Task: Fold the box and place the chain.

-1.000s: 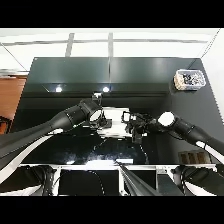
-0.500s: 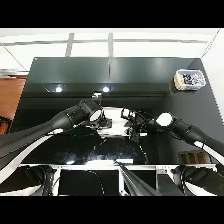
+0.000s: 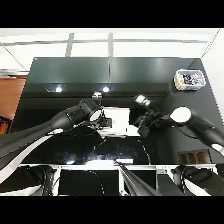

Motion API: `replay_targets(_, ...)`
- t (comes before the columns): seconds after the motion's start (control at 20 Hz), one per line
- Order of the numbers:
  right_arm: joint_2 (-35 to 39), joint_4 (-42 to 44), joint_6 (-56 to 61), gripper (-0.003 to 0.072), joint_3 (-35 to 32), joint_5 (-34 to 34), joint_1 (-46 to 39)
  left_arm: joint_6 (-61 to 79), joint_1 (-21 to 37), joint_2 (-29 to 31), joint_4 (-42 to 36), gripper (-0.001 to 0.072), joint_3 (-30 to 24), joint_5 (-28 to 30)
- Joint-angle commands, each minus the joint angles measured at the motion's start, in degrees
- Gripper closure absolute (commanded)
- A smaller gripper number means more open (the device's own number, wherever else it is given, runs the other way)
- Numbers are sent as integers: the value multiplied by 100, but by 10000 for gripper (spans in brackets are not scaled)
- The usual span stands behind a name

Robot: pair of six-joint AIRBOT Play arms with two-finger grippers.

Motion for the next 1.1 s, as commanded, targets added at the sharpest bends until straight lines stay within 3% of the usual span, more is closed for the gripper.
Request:
replay_targets(0.0,990,-826,2291,678,0,1119,-1113,7,4,0,2,680,2,-24)
replay_targets(0.15,1071,-763,3254,678,-533,636,-1989,7,4,0,2,680,2,-22)
replay_targets(0.35,466,177,3458,678,-1364,-33,-2201,7,4,0,2,680,2,-22)
replay_targets(0.6,-802,2299,1934,677,-1303,612,-1989,7,7,0,4,680,2,-22)
replay_targets(0.75,-1255,2411,1801,677,-1021,721,-1690,7,7,0,2,680,2,-24)
replay_targets(0.9,-1300,2398,1799,676,-726,776,-1408,7,9,0,4,680,2,-24)
replay_targets(1.05,-1298,2376,1777,674,-428,1248,-1351,7,11,0,4,680,2,-24)
